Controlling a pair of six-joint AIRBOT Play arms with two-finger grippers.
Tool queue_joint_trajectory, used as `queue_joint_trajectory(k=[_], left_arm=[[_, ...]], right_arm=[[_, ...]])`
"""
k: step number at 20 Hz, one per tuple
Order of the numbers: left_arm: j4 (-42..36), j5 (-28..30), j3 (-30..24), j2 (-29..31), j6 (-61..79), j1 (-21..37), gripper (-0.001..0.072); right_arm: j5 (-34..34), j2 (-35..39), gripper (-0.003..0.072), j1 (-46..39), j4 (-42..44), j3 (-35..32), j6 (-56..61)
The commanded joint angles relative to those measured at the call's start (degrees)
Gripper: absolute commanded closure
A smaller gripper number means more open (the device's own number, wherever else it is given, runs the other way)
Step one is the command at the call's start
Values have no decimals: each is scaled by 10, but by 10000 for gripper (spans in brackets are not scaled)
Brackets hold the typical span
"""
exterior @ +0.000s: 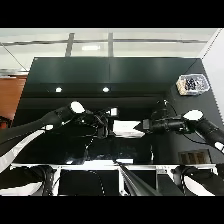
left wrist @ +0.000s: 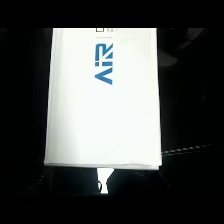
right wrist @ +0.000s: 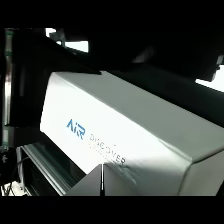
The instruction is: Fold the box and place the chain.
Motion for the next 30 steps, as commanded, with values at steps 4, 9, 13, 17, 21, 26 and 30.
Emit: queue_joint_trajectory(k=[4,9,13,17,21,26,30], left_arm=[[0,0,0,0,-1,0,373],[0,0,0,0,-1,0,368],[0,0,0,0,-1,0,354],[2,0,0,2,-1,1,207],[59,-1,1,33,-4,1,-4],[64,-13,1,95,-19,-5,-4],[13,-4,25,104,-64,-38,3]], right_arm=[[-21,-19,671,1,-40,-1,6],[-20,-19,671,1,-42,-1,6],[-12,-13,671,0,-42,7,3],[56,23,671,-18,-46,56,4],[122,99,671,-87,-73,104,7],[153,143,671,-197,-83,105,19],[143,143,671,-219,-85,105,19]])
